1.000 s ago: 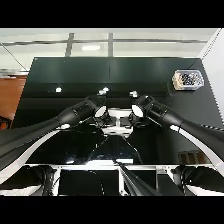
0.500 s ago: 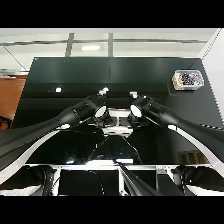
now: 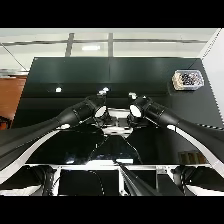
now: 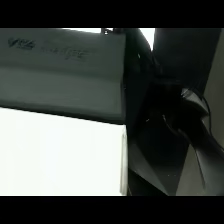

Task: Fold the box and place the chain.

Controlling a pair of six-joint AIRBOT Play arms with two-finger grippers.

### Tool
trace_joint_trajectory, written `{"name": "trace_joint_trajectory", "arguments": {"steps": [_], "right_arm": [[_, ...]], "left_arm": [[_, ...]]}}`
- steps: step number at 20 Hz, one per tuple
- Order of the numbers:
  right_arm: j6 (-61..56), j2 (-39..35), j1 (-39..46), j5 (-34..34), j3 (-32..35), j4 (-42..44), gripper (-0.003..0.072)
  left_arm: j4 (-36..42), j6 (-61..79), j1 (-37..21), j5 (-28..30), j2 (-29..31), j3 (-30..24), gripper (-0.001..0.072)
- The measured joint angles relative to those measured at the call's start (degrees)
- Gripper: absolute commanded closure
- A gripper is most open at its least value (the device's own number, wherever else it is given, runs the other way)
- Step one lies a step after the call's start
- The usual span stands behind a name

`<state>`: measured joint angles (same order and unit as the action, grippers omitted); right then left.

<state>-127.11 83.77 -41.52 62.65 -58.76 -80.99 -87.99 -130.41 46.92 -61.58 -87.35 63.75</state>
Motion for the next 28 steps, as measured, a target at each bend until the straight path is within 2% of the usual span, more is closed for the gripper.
{"name": "trace_joint_trajectory", "arguments": {"steps": [1,3,4,5,9,10,11,12,18,23,25,28], "right_arm": [[-0.02,0.00,0.02,0.07,-0.02,0.09,0.0415],[-0.04,-0.02,0.02,0.28,0.00,0.26,0.0520],[-0.13,0.00,0.02,0.55,0.00,0.20,0.0634],[-0.24,0.00,0.02,0.70,0.00,0.04,0.0668],[-0.39,0.00,0.07,0.35,0.00,-0.07,0.0667],[-0.33,0.00,0.07,0.24,0.00,-0.09,0.0648],[-0.15,0.00,0.07,0.26,0.00,-0.09,0.0450],[0.07,-0.07,0.07,0.00,0.00,0.22,0.0331],[0.96,-3.17,0.92,2.14,0.00,0.39,0.0331],[5.16,-13.92,2.82,6.23,0.00,-0.96,0.0332],[5.88,-19.65,4.35,6.95,0.00,-5.09,0.0332],[6.54,-25.27,8.61,7.54,0.20,-18.62,0.0333]], "left_arm": [[0.02,-0.02,0.00,0.00,0.00,-0.02,0.0680],[0.07,-0.04,0.00,-0.04,0.00,-0.02,0.0680],[0.07,-0.04,0.00,-0.13,0.00,-0.02,0.0680],[0.07,-0.11,0.00,-0.37,0.00,-0.02,0.0680],[0.37,-0.28,0.00,-0.39,0.02,-0.02,0.0680],[0.31,-0.28,0.00,-0.33,0.02,-0.02,0.0680],[0.22,-0.22,0.00,-0.28,0.02,-0.02,0.0680],[0.11,0.04,0.00,-0.02,0.00,-0.02,0.0680],[0.15,-0.04,0.00,-0.04,0.00,-0.02,0.0680],[0.17,-0.07,0.00,-0.11,0.00,-0.02,0.0680],[0.17,-0.09,0.00,-0.11,0.00,-0.02,0.0680],[0.17,-0.15,0.00,-0.15,0.00,-0.02,0.0680]]}}
